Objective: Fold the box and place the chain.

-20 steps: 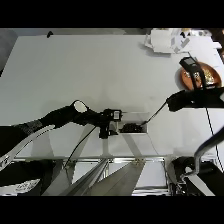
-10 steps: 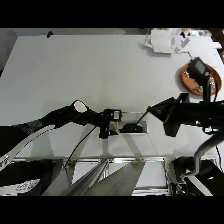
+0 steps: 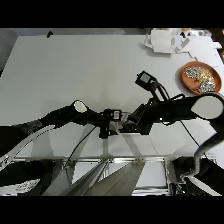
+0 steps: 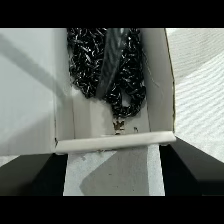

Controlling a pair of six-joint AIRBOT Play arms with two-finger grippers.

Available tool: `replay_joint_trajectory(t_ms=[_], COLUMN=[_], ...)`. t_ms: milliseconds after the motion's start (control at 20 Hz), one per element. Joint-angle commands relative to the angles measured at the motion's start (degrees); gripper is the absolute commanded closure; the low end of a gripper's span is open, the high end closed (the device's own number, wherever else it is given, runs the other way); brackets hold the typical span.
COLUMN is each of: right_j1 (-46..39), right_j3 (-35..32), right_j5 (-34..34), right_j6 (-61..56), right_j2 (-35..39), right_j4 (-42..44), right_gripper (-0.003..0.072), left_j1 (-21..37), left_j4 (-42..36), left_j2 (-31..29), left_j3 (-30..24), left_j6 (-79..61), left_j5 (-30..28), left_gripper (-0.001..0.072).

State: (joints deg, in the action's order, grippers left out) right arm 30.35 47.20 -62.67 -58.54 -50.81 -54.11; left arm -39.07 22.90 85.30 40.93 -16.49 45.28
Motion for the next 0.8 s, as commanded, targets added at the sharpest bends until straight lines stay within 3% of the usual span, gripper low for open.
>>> replay_joint_trajectory(t_ms=[0, 150, 250, 350, 450, 600, 750], right_j1=[0.7, 1.9, 2.2, 2.1, 2.1, -1.1, -5.7], right_j3=[-0.6, -0.9, -0.8, 0.1, 3.9, 9.8, 10.3], right_j5=[-2.1, -0.7, -0.7, -1.7, -5.1, -4.7, -2.8], right_j6=[0.2, 0.2, 0.2, 0.2, 3.5, 10.8, 16.9], right_j2=[-4.0, -6.8, -7.9, -7.5, -7.4, -7.6, -9.8], right_j4=[-1.4, -1.4, -1.1, -1.2, -1.4, -1.9, -2.6], right_gripper=[0.0666, 0.0661, 0.0551, 0.0547, 0.0550, 0.0667, 0.0667], left_j1=[0.0, 0.0, 0.0, 0.0, 0.0, 0.0, 0.0], left_j4=[0.0, 0.0, 0.0, 0.0, 0.0, 0.0, 0.0], left_j2=[0.0, 0.0, 0.0, 0.0, 0.0, 0.0, 0.0], left_j3=[0.0, 0.0, 0.0, 0.0, 0.0, 0.0, 0.0], left_j6=[0.0, 0.0, 0.0, 0.0, 0.0, 0.0, 0.0], left_j5=[0.0, 0.0, 0.0, 0.0, 0.0, 0.0, 0.0], left_gripper=[0.0560, 0.0560, 0.0560, 0.0560, 0.0560, 0.0560, 0.0560])
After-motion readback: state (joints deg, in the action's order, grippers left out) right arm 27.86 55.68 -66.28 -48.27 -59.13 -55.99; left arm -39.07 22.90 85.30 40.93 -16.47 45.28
